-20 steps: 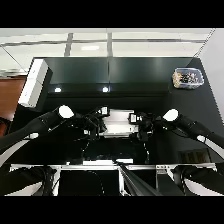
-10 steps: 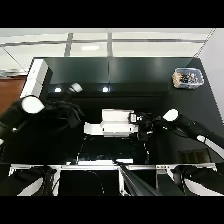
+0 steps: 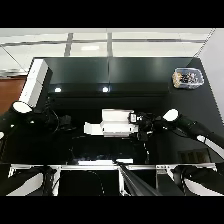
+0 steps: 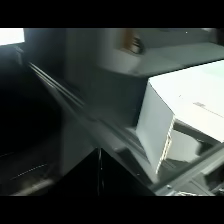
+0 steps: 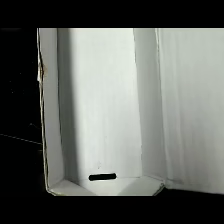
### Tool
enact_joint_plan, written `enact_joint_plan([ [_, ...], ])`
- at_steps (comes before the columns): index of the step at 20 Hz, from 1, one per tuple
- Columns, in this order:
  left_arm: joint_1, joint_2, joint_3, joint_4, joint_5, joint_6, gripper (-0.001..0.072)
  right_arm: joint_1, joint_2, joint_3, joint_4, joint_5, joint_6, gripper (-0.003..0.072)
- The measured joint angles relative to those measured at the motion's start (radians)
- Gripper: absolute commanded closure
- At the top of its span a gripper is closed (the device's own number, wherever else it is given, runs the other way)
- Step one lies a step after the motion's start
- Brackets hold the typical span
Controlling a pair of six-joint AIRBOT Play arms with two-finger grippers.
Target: Fold the box and place the chain.
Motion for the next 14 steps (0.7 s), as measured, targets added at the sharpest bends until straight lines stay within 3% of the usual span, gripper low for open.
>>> enact_joint_plan([
  [7,-0.169,-0.137,-0.016,-0.145,0.102,0.031,0.068,0.0,0.0,0.0,0.0,0.0,0.0,0.0322],
  [12,-0.215,-0.183,-0.016,-0.348,0.097,0.222,0.0669,0.0,0.0,0.0,0.0,0.0,0.0,0.0322],
  [14,-0.204,-0.19,-0.015,-0.428,0.062,0.296,0.0491,0.0,0.0,0.0,0.0,0.0,-0.001,0.0322],
])
